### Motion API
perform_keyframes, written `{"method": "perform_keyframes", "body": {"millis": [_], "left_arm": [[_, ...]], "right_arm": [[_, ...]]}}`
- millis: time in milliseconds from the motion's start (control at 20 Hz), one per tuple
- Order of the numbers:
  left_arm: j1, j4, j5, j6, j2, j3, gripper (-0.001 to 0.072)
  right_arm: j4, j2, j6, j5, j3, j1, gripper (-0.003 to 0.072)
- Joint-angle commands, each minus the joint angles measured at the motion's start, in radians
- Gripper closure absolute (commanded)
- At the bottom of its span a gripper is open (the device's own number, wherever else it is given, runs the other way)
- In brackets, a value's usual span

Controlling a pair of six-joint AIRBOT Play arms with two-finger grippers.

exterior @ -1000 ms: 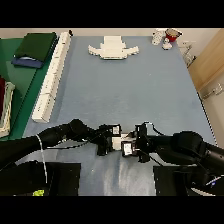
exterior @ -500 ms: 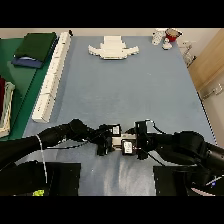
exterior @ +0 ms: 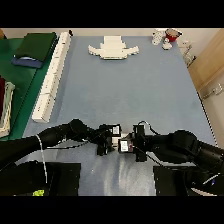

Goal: Fold the box.

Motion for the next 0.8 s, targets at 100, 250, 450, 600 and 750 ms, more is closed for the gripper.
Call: {"method": "perform_keyframes", "body": {"millis": [100, 250, 450, 600, 750], "left_arm": [[0.000, -0.001, 0.000, -0.001, -0.001, 0.000, 0.0181], [0.000, -0.001, 0.000, -0.001, -0.001, 0.000, 0.0181], [0.000, -0.001, 0.000, -0.001, -0.001, 0.000, 0.0181], [0.000, -0.001, 0.000, -0.001, -0.001, 0.000, 0.0181], [0.000, -0.001, 0.000, -0.001, -0.001, 0.000, 0.0181]], "right_arm": [[0.038, -0.003, 0.001, -0.060, 0.000, 0.002, 0.0425], [0.038, 0.011, 0.001, -0.058, 0.000, 0.002, 0.0329], [0.037, 0.066, 0.002, -0.050, 0.004, 0.002, 0.0258], [0.050, 0.115, 0.118, -0.023, 0.004, -0.001, 0.0258], [0.158, 0.179, 0.349, 0.100, -0.021, -0.001, 0.0384]]}}
